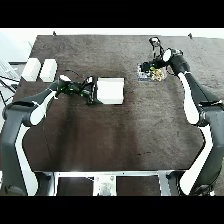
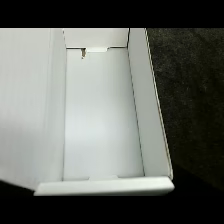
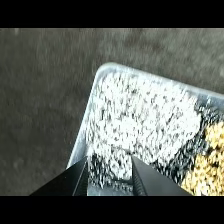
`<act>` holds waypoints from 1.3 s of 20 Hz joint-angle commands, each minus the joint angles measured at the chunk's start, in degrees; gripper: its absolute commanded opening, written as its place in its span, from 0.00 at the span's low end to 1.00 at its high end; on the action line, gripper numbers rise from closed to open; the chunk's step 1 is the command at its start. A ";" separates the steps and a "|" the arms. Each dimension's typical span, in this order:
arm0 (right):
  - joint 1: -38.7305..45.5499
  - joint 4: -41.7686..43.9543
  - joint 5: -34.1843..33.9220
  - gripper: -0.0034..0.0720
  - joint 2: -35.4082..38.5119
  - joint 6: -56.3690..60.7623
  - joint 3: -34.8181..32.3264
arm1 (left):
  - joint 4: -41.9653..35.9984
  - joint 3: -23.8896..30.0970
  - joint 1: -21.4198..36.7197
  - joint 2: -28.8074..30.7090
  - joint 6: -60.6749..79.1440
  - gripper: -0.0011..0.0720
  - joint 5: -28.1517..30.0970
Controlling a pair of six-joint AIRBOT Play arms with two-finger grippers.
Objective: Fold the box and place the chain.
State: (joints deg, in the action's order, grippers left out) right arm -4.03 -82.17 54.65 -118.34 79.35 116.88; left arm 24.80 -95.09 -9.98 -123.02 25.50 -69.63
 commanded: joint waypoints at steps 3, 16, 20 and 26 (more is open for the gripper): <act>0.04 -4.02 3.21 0.69 -0.09 0.74 0.04 | 0.02 0.00 0.02 -0.02 0.00 0.41 -0.04; -0.70 -0.98 8.55 0.55 -2.45 -3.67 0.15 | 0.02 0.00 0.02 -0.02 0.00 0.41 -0.07; -0.66 -1.99 8.48 0.42 -2.45 -3.54 0.17 | 0.02 0.00 0.02 -0.02 0.00 0.41 -0.17; -2.10 -1.84 18.88 0.47 -1.25 -3.30 0.22 | 0.02 0.00 0.02 -0.02 0.00 0.41 -0.31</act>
State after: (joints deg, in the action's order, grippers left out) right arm -5.50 -84.16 69.52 -120.29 75.90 117.01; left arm 24.82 -95.09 -9.98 -123.02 25.47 -69.87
